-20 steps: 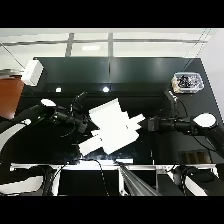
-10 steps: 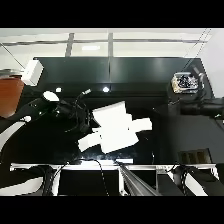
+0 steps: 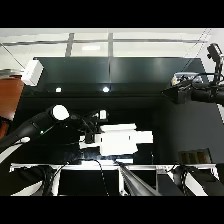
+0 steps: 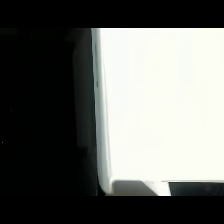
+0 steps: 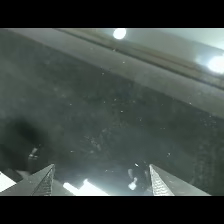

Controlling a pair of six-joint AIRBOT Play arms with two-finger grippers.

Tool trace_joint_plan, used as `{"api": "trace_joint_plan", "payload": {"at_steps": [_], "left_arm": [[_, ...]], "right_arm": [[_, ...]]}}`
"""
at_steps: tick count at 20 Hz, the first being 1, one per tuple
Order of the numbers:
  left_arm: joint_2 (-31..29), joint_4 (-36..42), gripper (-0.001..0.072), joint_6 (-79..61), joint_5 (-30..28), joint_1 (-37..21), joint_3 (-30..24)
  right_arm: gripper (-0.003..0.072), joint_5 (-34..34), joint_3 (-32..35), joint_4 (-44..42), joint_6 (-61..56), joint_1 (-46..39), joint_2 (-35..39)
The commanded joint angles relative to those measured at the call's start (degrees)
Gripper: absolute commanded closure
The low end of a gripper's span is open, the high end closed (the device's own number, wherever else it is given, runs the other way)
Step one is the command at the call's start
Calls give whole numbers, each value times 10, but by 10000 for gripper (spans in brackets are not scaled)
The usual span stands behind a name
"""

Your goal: Fold the box and place the chain.

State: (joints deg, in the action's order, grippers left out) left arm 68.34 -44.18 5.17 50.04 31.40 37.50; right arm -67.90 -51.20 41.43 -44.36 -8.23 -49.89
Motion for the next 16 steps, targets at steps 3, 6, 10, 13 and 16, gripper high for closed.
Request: {"api": "trace_joint_plan", "payload": {"at_steps": [3, 6, 10, 13, 16], "left_arm": [[6, -68, 685, -20, -47, 11, -18], [14, -23, 684, -20, -66, 11, -18], [20, -13, 684, -16, -61, 11, -18], [20, -14, 682, 0, -61, 11, -18], [20, -14, 683, 0, -61, 11, -18]], "right_arm": [[-11, -30, 39, 58, 16, 33, 0], [-10, -13, 110, 56, 64, 95, 0], [-10, 57, 170, 58, 114, 166, 0], [-10, 63, 194, 58, 150, 197, 0], [-10, 63, 222, 60, 173, 234, -1]]}}
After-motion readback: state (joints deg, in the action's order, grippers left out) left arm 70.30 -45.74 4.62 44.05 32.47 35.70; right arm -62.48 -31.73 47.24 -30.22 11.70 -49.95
